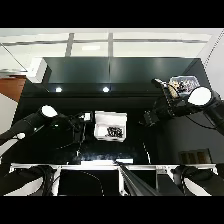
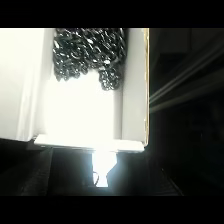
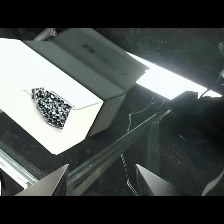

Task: Fold the box and place the chain.

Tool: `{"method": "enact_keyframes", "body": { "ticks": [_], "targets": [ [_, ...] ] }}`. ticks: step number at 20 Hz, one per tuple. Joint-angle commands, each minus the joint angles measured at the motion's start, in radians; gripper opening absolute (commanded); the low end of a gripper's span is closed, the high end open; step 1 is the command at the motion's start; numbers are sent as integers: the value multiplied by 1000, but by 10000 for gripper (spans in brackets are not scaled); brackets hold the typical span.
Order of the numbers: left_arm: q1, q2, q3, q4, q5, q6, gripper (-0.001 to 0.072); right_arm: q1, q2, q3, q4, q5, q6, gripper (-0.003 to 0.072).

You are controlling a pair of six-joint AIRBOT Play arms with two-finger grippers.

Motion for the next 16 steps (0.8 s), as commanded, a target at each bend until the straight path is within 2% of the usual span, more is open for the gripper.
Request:
{"method": "enact_keyframes", "body": {
  "ticks": [1, 5, 16],
  "targets": [
    [-1, -5, 0, -36, 16, 6, 713, -1, 1, 0, 0, -1, 0, 499],
    [-1, -13, 1, -36, 49, 7, 713, -1, 1, 0, 0, -1, 1, 499],
    [-2, -17, 1, -35, 34, 30, 711, -1, 1, 0, 0, -2, 1, 499]
  ]
}}
